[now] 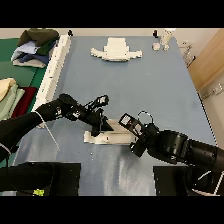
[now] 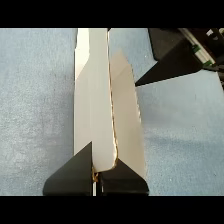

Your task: Fold the box.

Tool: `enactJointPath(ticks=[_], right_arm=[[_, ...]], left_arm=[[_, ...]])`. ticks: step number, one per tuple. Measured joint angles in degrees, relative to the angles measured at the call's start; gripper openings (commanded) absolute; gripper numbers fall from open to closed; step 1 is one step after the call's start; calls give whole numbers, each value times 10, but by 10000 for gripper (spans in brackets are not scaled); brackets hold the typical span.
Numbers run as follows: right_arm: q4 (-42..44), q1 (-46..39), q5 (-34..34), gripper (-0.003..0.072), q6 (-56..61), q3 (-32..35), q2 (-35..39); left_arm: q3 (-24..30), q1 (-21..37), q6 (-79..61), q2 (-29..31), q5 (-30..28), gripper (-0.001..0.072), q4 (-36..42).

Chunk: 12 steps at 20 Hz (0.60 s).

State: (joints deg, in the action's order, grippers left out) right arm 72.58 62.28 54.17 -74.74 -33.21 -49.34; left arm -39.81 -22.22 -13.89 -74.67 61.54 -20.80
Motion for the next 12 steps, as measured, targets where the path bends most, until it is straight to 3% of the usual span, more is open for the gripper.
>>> enactJointPath(ticks=[5,12], right_arm=[[81,-72,-40,720,-153,13,1],[332,-228,-80,720,-522,44,1]], left_arm=[[0,0,0,0,0,12,0],[0,0,0,0,0,12,0]])
